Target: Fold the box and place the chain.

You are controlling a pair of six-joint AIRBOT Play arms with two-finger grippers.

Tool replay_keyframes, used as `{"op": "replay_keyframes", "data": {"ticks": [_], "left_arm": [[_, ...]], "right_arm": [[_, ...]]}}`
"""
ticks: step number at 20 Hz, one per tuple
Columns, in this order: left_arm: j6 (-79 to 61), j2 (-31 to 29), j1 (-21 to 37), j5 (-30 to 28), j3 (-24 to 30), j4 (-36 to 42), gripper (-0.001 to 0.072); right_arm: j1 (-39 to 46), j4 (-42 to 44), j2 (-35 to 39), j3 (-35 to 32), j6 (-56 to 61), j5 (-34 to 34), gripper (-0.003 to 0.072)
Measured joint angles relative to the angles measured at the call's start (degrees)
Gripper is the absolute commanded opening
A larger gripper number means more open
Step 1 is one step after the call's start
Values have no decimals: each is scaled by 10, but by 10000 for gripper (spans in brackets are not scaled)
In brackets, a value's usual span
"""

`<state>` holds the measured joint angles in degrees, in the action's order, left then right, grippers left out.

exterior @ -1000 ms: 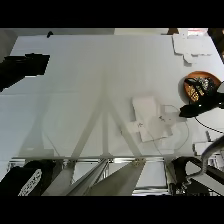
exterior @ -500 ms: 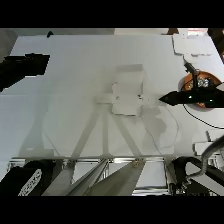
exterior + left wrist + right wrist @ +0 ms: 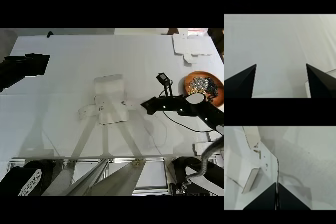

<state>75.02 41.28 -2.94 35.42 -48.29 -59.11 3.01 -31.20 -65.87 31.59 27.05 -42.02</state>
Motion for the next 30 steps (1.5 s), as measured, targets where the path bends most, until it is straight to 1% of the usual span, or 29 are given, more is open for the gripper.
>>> {"op": "replay_keyframes", "data": {"ticks": [4,8,10,21,25,30], "left_arm": [[0,0,0,0,0,0,697],[0,0,0,0,0,0,697],[0,0,0,0,0,0,697],[0,0,0,0,0,0,697],[0,0,0,-10,0,0,697],[4,0,0,-7,0,18,695]], "right_arm": [[-16,12,0,-12,-4,42,8],[-21,48,0,-51,-5,91,8],[-22,62,0,-62,-7,101,9],[-22,79,0,-73,-10,114,13],[-22,79,0,-73,-10,114,13],[-22,79,0,-73,-10,114,13]]}}
